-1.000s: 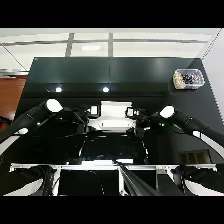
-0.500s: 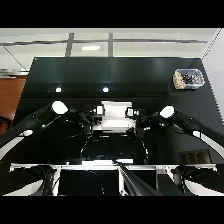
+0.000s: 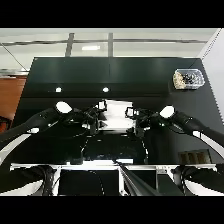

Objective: Fold the box and place the chain.

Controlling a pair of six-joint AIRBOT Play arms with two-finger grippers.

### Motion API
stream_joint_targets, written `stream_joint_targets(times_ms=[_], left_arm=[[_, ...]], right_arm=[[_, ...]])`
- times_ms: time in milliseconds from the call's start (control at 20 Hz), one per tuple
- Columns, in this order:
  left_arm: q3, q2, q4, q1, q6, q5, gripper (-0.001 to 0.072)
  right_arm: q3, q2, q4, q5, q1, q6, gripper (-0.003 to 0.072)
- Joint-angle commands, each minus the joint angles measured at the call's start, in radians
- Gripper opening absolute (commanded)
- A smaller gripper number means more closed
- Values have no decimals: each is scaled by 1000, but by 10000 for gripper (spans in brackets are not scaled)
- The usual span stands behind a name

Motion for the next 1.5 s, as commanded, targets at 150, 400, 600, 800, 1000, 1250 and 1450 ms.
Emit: stream_joint_targets(times_ms=[150,400,600,800,1000,1250,1450], left_arm=[[9,3,10,-1,-1,-11,303],[64,113,298,28,-232,-38,27],[87,305,629,179,-598,-168,27],[51,348,746,436,-1285,-220,27],[-80,235,405,626,-1415,-330,28],[-95,-29,51,566,-1170,-440,25],[-42,-116,47,406,-1165,-370,25]], right_arm=[[0,0,1,0,1,1,164],[0,0,1,0,1,1,164],[0,0,1,0,1,1,164],[0,0,1,0,1,1,164],[0,0,0,0,1,1,164],[0,0,0,0,1,1,164],[0,0,1,0,1,1,164]])
